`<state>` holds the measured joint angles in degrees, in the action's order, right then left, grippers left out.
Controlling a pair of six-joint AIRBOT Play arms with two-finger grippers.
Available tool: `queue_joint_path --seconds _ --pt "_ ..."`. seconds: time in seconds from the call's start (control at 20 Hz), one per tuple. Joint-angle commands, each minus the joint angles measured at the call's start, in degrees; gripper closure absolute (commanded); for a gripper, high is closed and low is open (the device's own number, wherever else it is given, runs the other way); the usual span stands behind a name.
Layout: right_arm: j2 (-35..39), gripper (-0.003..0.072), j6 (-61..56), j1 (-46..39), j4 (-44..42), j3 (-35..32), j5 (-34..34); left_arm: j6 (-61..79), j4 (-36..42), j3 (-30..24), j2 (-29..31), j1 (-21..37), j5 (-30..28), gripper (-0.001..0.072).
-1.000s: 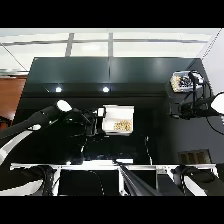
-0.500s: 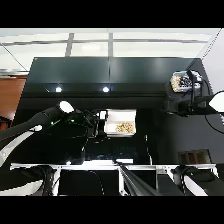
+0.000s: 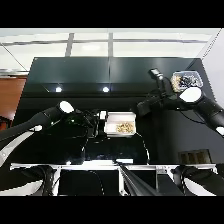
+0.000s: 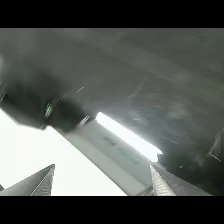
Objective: Fold the box and place the chain.
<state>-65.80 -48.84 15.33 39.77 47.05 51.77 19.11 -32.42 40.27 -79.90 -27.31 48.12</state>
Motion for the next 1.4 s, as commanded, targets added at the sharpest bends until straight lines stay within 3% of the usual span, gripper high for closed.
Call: queue_joint_path --seconds 0.0,0.1,0.25,0.5,0.85,0.95,1.05,1.2,1.3,1.35 --pt "-1.0 -0.0013 21.1 2.6 -1.7 1.7 7.3 0.0 0.0 0.0 0.0 0.0 -0.3 0.0245" --pt "-0.8 -0.0013 28.1 2.9 2.5 3.5 13.6 0.0 0.0 0.0 0.0 0.0 -0.3 0.0245" --pt "-0.8 -0.0013 28.3 5.0 10.4 3.9 17.5 0.0 0.0 0.0 0.0 0.0 -0.3 0.0244" --pt "-1.0 -0.0013 29.2 9.2 14.5 3.9 9.4 0.0 0.1 0.0 0.0 0.0 -0.3 0.0244" --pt "-2.7 -0.0013 29.2 9.8 14.0 3.5 8.2 0.0 0.1 0.0 0.0 0.0 -0.2 0.0244" --pt "-2.7 0.0029 29.2 10.4 14.0 3.5 8.4 0.0 0.1 0.0 0.0 0.0 -0.2 0.0244" --pt "-2.7 0.0214 29.1 10.9 14.1 3.5 8.6 0.0 0.1 0.0 0.0 0.0 -0.1 0.0245" --pt "-2.7 0.0224 28.6 11.2 14.1 3.5 8.6 0.0 0.1 0.0 0.0 0.0 0.0 0.0245" --pt "-2.7 0.0516 28.1 11.2 14.1 3.5 9.4 0.0 0.1 0.0 0.0 0.0 0.0 0.0244" --pt "-2.7 0.0515 28.0 11.2 14.1 3.5 9.8 0.0 0.1 0.0 0.0 0.0 0.0 0.0245"
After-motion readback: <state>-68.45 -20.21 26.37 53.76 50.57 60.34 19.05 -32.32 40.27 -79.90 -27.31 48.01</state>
